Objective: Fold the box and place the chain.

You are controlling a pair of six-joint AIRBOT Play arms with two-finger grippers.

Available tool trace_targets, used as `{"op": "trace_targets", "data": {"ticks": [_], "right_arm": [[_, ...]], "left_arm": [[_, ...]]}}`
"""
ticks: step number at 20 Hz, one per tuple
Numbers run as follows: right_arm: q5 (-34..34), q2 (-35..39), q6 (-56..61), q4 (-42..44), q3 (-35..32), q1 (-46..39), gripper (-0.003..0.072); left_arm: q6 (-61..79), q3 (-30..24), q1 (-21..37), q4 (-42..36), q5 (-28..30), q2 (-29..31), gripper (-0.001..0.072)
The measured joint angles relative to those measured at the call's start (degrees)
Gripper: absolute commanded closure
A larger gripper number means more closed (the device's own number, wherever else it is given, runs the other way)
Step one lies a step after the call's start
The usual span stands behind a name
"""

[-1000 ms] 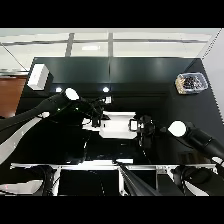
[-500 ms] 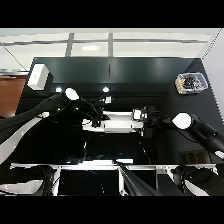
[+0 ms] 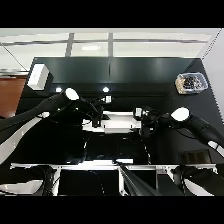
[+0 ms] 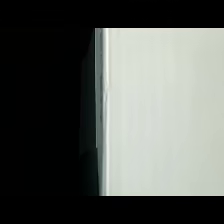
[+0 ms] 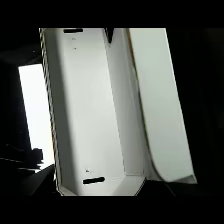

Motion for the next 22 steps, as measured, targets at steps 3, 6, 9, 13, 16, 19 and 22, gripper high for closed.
{"op": "trace_targets", "data": {"ticks": [3, 6, 9, 13, 16, 19, 22], "right_arm": [[0.90, -2.86, -2.14, 1.88, 0.02, -0.46, 0.0012], [1.25, -5.11, -3.17, 2.49, 0.02, -0.50, 0.0012], [1.33, -6.62, -3.65, 1.11, 0.02, 0.04, 0.0012], [0.13, -7.54, -2.82, -0.57, 0.02, 1.22, 0.0012], [-0.83, -7.78, -1.97, -1.14, 0.07, 1.73, 0.0012], [-1.60, -7.91, -1.33, -1.38, 0.07, 1.90, 0.0187], [-1.90, -7.98, -0.94, -1.51, 0.09, 1.97, 0.0196]], "left_arm": [[-0.74, 0.00, 0.00, 0.00, -0.04, 0.00, 0.0683], [-1.18, 0.00, 0.00, -0.02, -0.09, 0.00, 0.0683], [-1.33, 0.00, 0.00, 0.02, -0.17, 0.00, 0.0683], [-1.38, 0.00, -0.02, 0.02, -0.17, 0.00, 0.0683], [-1.38, 0.00, -0.02, 0.00, 0.00, 0.00, 0.0683], [-1.42, 0.00, -0.02, -0.02, 0.02, 0.00, 0.0682], [-1.38, 0.00, -0.02, 0.00, 0.07, 0.00, 0.0678]]}}
